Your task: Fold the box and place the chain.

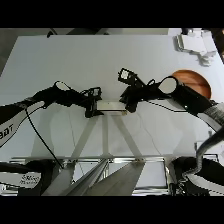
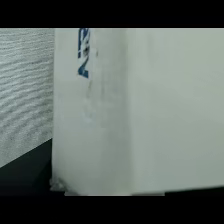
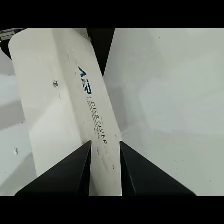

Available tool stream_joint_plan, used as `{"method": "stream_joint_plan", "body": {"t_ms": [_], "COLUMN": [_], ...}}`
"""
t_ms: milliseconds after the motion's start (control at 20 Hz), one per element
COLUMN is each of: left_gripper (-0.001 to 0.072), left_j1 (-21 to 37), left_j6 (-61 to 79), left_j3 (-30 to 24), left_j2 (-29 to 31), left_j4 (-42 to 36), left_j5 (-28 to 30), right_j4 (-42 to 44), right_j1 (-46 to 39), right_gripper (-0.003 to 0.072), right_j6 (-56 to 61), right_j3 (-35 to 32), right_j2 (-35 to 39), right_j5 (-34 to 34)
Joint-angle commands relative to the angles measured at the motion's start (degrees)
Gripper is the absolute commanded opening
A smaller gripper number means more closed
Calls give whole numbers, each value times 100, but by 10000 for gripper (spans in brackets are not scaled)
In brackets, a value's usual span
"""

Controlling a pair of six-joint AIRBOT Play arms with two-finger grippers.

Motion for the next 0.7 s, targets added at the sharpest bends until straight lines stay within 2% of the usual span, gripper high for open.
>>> {"method": "stream_joint_plan", "body": {"t_ms": [0, 250, 400, 550, 650], "left_gripper": [278, 278, 278, 278, 278], "left_j1": [2, 2, 2, 2, 2], "left_j6": [0, 0, 0, 0, 0], "left_j3": [0, 0, 0, 0, 0], "left_j2": [-2, -2, -2, -2, -2], "left_j4": [0, 0, 2, 0, 0], "left_j5": [0, 0, 0, 0, 0], "right_j4": [11, -20, -568, -994, -988], "right_j1": [7, 4, 4, 4, 7], "right_gripper": [208, 195, 197, 177, 157], "right_j6": [-28, 81, 1036, 1746, 2173], "right_j3": [4, 4, -101, -754, -1180], "right_j2": [57, 551, 1121, 1637, 1681], "right_j5": [33, 101, 195, 280, 647]}}
